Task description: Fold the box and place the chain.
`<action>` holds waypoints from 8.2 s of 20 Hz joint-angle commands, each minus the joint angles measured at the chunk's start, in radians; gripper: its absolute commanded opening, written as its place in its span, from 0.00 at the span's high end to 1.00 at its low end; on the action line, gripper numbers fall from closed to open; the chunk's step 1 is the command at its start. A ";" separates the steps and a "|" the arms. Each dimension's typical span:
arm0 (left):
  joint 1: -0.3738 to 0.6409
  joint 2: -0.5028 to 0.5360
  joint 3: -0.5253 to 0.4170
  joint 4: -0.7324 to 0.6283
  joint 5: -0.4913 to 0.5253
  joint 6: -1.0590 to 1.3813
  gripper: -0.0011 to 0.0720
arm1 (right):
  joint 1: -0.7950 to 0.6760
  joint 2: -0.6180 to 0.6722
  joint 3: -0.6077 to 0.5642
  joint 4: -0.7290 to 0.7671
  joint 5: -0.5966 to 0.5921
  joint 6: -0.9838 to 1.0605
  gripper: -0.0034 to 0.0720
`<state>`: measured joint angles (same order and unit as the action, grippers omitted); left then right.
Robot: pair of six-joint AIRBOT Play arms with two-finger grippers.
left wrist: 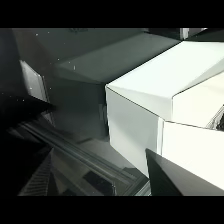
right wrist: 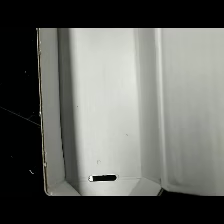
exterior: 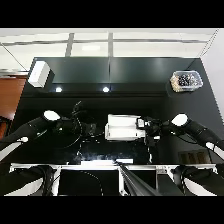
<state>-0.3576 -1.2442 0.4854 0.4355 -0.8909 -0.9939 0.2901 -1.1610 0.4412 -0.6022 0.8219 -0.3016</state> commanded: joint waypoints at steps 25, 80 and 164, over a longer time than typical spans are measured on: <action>-0.321 0.018 0.142 0.322 0.283 -0.644 0.03 | 0.001 0.000 0.000 0.000 0.000 0.003 0.37; -0.607 -0.303 0.662 1.075 -0.251 -1.446 0.67 | 0.001 0.000 0.000 0.000 0.001 0.003 0.37; -0.607 -0.303 0.662 1.075 -0.266 -1.415 0.95 | -0.377 0.056 -0.034 0.048 0.378 1.367 0.93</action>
<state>-0.9649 -1.5467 1.1477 1.5097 -1.1580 -2.4100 -0.1207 -1.0916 0.3981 -0.6872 1.1824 1.1824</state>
